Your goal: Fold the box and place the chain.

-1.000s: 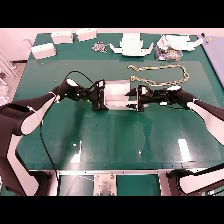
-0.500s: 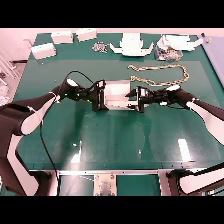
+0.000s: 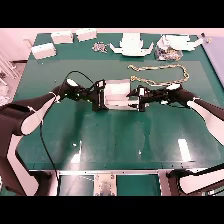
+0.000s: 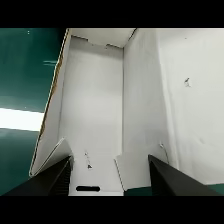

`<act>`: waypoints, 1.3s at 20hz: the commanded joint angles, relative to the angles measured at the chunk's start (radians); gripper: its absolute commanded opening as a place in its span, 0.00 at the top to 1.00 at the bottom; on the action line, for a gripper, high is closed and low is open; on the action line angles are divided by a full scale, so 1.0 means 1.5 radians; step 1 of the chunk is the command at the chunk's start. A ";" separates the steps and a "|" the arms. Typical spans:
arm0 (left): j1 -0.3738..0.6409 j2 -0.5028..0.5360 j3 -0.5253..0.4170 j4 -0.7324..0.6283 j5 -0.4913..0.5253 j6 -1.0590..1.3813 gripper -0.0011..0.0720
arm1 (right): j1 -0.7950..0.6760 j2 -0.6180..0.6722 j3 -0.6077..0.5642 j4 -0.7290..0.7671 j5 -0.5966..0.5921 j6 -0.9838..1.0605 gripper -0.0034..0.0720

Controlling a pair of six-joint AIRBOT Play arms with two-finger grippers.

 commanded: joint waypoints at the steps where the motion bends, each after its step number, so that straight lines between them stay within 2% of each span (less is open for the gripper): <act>1: 0.000 0.001 0.000 0.001 -0.002 0.002 0.34 | -0.014 0.031 0.004 -0.018 0.013 0.062 0.22; 4: 0.000 0.001 0.000 0.002 -0.002 0.002 0.34 | -0.045 0.062 0.004 -0.069 0.039 0.140 0.22; 7: 0.000 0.001 0.000 0.001 -0.002 0.002 0.34 | -0.071 0.107 0.005 -0.066 0.076 0.207 0.23; 8: 0.000 0.001 0.000 0.001 -0.002 0.002 0.34 | -0.079 0.122 0.005 -0.066 0.076 0.235 0.36; 9: 0.000 0.001 0.000 0.001 -0.002 0.002 0.34 | -0.088 0.137 0.006 -0.066 0.070 0.269 0.58; 10: 0.000 0.001 0.000 0.001 -0.002 0.002 0.34 | -0.097 0.146 0.008 -0.068 0.056 0.318 0.68; 11: 0.000 0.001 0.000 0.001 -0.002 0.002 0.34 | -0.107 0.149 0.012 -0.068 0.039 0.387 0.72; 13: 0.000 0.001 0.000 0.001 -0.002 0.002 0.34 | -0.130 0.149 0.015 -0.069 0.035 0.541 0.91; 14: 0.000 0.001 0.000 0.002 -0.002 0.002 0.34 | -0.141 0.149 0.015 -0.068 0.035 0.588 0.94; 19: 0.000 0.001 0.000 0.001 -0.002 0.002 0.34 | -0.195 0.148 0.010 -0.075 0.039 0.779 0.94; 24: 0.000 0.001 0.000 0.002 -0.002 0.002 0.34 | -0.218 0.146 0.006 -0.222 0.050 0.918 0.94; 26: 0.000 0.001 0.000 0.001 -0.002 0.002 0.34 | -0.218 0.132 0.002 -0.235 0.064 0.946 0.94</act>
